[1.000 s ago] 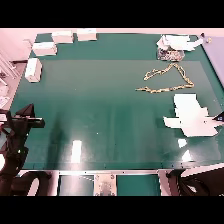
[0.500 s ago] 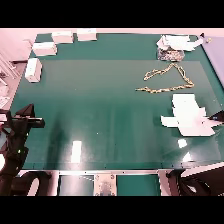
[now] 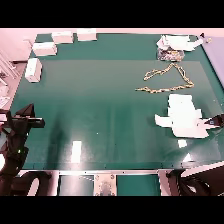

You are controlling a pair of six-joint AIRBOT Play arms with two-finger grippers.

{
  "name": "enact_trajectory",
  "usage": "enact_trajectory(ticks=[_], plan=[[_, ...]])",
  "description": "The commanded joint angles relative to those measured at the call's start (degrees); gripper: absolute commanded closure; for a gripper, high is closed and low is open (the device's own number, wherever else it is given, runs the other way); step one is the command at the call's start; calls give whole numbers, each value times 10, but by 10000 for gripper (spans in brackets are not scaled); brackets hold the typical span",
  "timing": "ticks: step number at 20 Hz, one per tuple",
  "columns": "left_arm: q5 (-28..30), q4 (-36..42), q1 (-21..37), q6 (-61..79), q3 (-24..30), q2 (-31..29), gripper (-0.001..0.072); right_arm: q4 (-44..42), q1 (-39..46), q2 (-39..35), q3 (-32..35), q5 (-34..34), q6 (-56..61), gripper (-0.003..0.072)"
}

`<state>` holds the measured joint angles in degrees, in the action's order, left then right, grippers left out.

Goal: Fold the box and place the chain.

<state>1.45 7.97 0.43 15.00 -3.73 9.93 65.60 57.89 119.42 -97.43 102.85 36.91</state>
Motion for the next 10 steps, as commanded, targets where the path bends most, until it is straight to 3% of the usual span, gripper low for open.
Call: enact_trajectory(ticks=[1, 5, 10], plan=[[0, 0, 0, 0, 0, 0, 688, 1, 1, 2, 2, 27, -22, 676], [0, 0, 0, 0, 0, 0, 688, -104, 1, -5, 37, 28, 23, 679], [0, 0, 0, 0, 0, 0, 688, -183, -10, -78, 178, 27, 18, 680]])
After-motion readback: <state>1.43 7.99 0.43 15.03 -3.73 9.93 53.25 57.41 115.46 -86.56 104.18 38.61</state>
